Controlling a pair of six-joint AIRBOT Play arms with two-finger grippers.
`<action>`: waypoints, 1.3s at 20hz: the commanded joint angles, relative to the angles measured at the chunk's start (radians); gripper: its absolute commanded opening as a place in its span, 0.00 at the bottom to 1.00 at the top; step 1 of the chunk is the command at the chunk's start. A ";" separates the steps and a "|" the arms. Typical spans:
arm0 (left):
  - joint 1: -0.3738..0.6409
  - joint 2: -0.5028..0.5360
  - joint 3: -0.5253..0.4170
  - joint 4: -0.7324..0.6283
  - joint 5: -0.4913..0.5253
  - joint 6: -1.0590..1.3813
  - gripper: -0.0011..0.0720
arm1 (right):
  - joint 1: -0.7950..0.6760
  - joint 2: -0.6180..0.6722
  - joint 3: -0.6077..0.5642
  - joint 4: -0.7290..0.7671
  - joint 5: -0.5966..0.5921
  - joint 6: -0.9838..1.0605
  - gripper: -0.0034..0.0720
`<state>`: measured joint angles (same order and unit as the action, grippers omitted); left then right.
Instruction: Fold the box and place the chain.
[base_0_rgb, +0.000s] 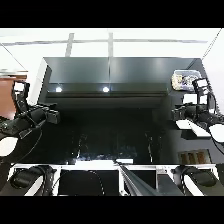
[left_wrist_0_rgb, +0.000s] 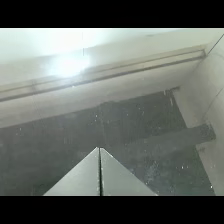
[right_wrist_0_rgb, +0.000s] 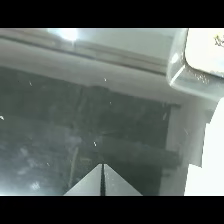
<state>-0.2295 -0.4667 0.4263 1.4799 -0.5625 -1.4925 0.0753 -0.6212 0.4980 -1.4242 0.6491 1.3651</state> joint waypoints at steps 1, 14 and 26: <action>-0.001 0.000 -0.001 -0.010 0.041 0.000 0.06 | 0.000 0.001 0.000 0.044 -0.024 0.000 0.07; -0.086 -0.309 0.107 -0.070 0.053 0.011 0.98 | -0.046 -0.153 0.027 -0.045 -0.276 0.096 0.99; -0.086 -0.394 0.146 -0.060 -0.011 -0.039 0.98 | -1.122 -0.922 0.912 -0.071 0.461 0.048 0.98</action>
